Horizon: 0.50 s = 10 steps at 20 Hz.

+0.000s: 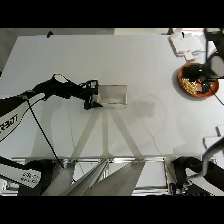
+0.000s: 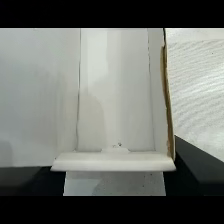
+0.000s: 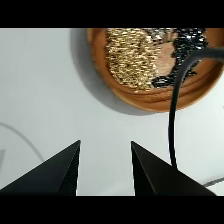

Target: Fold the box and place the chain.

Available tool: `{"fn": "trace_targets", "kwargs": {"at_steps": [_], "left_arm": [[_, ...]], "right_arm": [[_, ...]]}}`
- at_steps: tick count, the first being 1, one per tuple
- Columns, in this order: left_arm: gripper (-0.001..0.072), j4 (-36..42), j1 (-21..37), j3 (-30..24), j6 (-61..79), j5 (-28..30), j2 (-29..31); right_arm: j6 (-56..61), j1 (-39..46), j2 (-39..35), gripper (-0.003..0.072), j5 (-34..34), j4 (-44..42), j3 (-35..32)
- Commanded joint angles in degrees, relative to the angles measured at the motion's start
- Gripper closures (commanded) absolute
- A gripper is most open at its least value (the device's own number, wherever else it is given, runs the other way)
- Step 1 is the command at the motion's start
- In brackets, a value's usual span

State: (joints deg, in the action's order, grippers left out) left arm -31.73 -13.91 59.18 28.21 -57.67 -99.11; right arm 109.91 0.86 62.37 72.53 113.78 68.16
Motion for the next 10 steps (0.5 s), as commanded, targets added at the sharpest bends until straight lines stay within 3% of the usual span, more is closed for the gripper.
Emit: {"fn": "trace_targets", "kwargs": {"at_steps": [1, 2, 3, 10], "left_arm": [[0.0374, 0.02, 0.00, 0.00, 0.00, 0.00, 0.00], [0.0374, 0.00, 0.00, 0.00, 0.02, 0.02, 0.02], [0.0374, 0.00, 0.00, 0.00, 0.00, 0.00, 0.00], [0.0374, 0.02, 0.00, 0.00, 0.00, 0.00, 0.02]], "right_arm": [[-8.81, 10.62, 0.63, 0.0282, -4.13, -7.02, -0.07], [-9.77, 12.92, 1.36, 0.0188, -5.60, -9.29, -0.17], [-9.90, 14.99, 2.34, 0.0162, -7.21, -10.93, -0.42], [-9.90, 22.38, 14.71, 0.0144, -14.78, -11.39, -0.66]]}}
